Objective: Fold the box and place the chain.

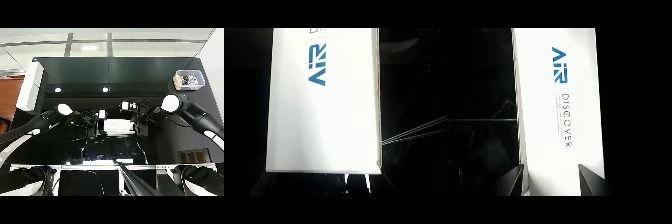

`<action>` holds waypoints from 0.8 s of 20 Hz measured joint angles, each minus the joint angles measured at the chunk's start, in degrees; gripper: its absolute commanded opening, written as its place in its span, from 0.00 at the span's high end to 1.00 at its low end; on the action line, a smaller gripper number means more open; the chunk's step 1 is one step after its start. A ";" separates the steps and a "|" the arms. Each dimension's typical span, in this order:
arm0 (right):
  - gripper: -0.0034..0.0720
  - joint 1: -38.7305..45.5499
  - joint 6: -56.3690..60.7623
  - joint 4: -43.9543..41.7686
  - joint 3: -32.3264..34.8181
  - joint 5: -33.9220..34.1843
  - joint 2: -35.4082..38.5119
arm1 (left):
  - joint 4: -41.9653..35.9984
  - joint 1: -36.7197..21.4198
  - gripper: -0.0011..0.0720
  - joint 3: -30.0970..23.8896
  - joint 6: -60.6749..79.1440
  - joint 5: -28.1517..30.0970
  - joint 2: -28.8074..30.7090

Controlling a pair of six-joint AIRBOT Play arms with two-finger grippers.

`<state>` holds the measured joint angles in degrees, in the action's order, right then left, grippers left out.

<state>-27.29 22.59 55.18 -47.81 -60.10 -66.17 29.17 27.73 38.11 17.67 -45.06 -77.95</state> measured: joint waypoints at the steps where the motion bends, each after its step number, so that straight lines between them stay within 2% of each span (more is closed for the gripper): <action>1: 0.43 0.28 1.73 -0.07 0.00 -0.24 1.09 | 0.00 0.00 0.45 0.00 0.00 0.00 0.00; 3: 0.44 1.55 6.93 -0.09 0.00 -1.86 3.61 | 0.02 0.00 0.45 0.00 0.00 -0.02 0.00; 4: 0.58 2.51 10.45 -0.09 0.00 -3.58 4.68 | 0.02 0.00 0.45 0.00 0.00 0.00 0.00; 5: 0.90 3.52 14.16 -0.33 0.11 -5.38 5.38 | 0.02 0.00 0.45 0.00 0.02 0.00 0.00; 6: 0.94 4.66 18.29 -1.01 0.55 -7.52 5.92 | 0.04 0.00 0.45 0.00 0.02 0.00 0.00; 8: 0.94 6.51 24.90 -4.61 2.64 -10.05 6.58 | 0.07 0.00 0.45 0.00 0.02 0.00 0.00; 10: 0.94 7.50 29.20 -11.96 6.10 -9.86 6.82 | 0.09 0.00 0.45 0.00 0.02 0.00 0.00; 14: 0.94 8.33 33.46 -29.90 12.24 -2.58 5.38 | 0.11 0.00 0.45 0.00 0.04 0.02 0.00; 16: 0.94 8.44 34.49 -35.12 13.60 0.04 3.67 | 0.11 0.00 0.45 0.00 0.04 0.02 0.00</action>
